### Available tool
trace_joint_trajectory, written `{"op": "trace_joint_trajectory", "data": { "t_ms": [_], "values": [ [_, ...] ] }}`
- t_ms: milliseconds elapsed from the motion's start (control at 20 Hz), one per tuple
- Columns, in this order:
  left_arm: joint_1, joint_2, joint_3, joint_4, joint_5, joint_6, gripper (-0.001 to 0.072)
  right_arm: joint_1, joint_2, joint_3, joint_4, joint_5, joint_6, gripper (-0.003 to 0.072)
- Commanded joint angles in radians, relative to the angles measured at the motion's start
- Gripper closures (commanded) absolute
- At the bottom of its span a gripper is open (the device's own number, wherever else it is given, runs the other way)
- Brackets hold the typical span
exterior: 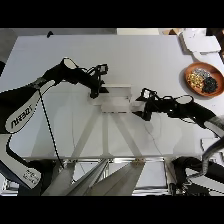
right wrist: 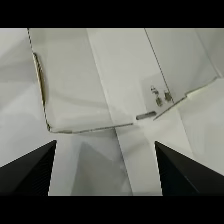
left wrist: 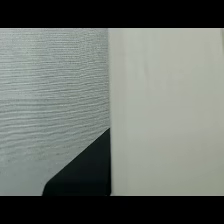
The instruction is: Fold the box and place the chain.
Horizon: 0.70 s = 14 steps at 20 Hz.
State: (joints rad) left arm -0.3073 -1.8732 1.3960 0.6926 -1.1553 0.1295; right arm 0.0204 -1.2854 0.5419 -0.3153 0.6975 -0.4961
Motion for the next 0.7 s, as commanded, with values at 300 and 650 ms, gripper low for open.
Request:
{"op": "trace_joint_trajectory", "data": {
  "t_ms": [300,650],
  "values": [
    [0.000,0.000,0.000,0.000,0.000,0.001,0.0696,0.043,0.033,0.000,-0.104,-0.003,0.093,0.0006],
    [0.000,0.000,0.000,0.000,0.000,0.001,0.0696,0.042,0.170,0.000,-0.431,0.033,0.354,0.0006]
  ]
}}
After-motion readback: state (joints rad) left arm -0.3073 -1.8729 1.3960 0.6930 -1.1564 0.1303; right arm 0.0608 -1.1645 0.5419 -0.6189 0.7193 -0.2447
